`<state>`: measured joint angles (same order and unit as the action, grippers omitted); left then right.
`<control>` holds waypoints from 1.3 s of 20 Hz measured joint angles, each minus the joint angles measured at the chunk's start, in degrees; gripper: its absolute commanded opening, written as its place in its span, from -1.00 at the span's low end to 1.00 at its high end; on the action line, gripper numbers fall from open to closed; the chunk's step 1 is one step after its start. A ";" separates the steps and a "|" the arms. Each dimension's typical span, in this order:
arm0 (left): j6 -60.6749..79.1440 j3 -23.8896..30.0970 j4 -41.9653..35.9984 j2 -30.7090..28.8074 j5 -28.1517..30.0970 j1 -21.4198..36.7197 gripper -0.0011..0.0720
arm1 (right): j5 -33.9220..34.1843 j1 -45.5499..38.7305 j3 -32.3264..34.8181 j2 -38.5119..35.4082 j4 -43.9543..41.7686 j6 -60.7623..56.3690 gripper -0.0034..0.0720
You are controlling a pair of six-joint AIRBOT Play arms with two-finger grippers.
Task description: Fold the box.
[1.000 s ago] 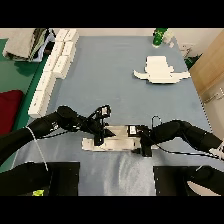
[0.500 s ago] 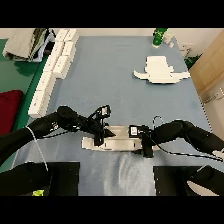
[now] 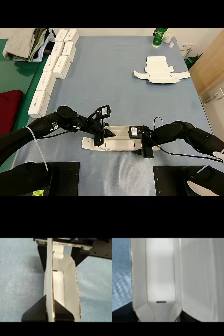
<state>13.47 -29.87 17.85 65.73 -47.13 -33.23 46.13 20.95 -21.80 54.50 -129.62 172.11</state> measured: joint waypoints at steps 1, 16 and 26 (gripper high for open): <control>0.00 0.02 0.00 0.00 -0.02 0.00 -0.93 | -0.33 0.00 0.09 -0.02 -0.02 0.00 0.45; 0.00 0.02 0.00 0.00 0.00 -0.02 -0.93 | -1.14 0.15 0.37 -0.04 0.09 -0.02 0.45; -0.02 0.02 0.00 0.00 0.00 -0.02 -0.93 | -1.11 0.15 0.37 -0.04 0.17 0.00 0.45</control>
<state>13.45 -29.85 17.85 65.73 -47.13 -33.26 45.01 21.10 -21.43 54.46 -129.45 172.11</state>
